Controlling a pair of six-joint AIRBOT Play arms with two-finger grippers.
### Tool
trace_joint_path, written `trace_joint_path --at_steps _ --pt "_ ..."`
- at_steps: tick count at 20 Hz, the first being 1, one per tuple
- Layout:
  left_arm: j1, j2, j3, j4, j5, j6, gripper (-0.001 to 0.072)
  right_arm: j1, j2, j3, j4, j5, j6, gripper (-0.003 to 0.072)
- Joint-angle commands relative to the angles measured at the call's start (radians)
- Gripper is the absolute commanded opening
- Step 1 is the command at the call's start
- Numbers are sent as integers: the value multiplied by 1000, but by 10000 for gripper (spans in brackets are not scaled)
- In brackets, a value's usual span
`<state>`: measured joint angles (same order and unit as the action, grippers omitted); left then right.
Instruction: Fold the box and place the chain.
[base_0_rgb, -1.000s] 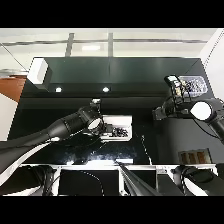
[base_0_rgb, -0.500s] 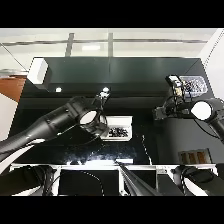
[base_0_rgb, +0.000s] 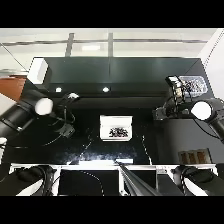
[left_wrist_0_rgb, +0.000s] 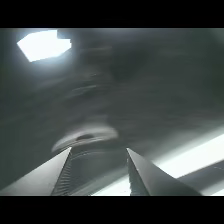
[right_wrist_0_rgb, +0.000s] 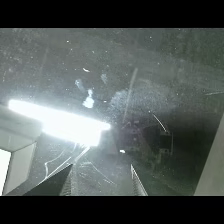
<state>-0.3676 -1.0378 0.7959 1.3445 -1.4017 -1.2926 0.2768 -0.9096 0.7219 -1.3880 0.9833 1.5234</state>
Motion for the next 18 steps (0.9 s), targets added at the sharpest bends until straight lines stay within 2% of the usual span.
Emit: trace_joint_path --at_steps 1,2,5,7,13,16,18 --pt "287 15 -118 -704 98 702 661 -1 0 1 0 2 10 442" --pt "306 15 -141 -756 134 841 714 -1 0 1 0 2 11 442" --pt "279 5 -195 -748 206 1265 714 -1 0 1 0 2 11 442" --pt "235 -23 -205 -727 246 1436 713 -1 0 1 0 2 11 442" --pt "76 -198 -205 -720 278 1575 713 -1 0 1 0 0 11 442" --pt "29 -230 -205 -722 385 1579 713 -1 0 1 0 1 11 442" --pt "31 -251 -205 -731 403 1572 713 -1 0 1 0 1 11 442"
